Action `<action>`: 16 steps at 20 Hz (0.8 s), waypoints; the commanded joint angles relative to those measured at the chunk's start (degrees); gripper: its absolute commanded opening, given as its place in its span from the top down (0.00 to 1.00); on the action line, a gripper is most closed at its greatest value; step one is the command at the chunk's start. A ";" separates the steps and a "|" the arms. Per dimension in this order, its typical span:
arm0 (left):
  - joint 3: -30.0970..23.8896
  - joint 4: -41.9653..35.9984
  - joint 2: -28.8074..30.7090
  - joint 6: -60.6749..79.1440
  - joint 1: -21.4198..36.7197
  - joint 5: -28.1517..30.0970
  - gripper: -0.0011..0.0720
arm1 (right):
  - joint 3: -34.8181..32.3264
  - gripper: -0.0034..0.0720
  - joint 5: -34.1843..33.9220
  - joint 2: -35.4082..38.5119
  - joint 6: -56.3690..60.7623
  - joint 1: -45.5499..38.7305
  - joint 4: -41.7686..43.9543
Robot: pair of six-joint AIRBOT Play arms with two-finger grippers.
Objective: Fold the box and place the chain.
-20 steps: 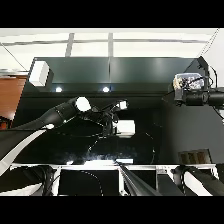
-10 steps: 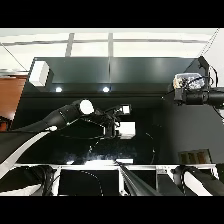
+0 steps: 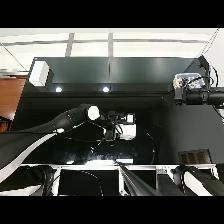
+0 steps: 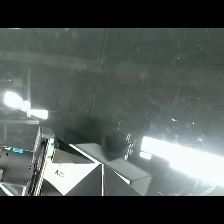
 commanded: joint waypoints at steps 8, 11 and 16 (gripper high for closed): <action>2.64 10.47 9.57 -34.01 21.55 -16.11 0.59 | 0.04 0.94 -0.55 0.07 0.00 0.00 0.02; 2.21 15.65 12.09 -42.40 33.29 -23.32 0.59 | 0.04 0.94 -0.55 0.07 0.00 0.00 0.02; -2.10 16.55 14.97 -48.28 52.72 -26.29 0.59 | 0.04 0.94 -0.55 0.07 0.00 0.00 0.00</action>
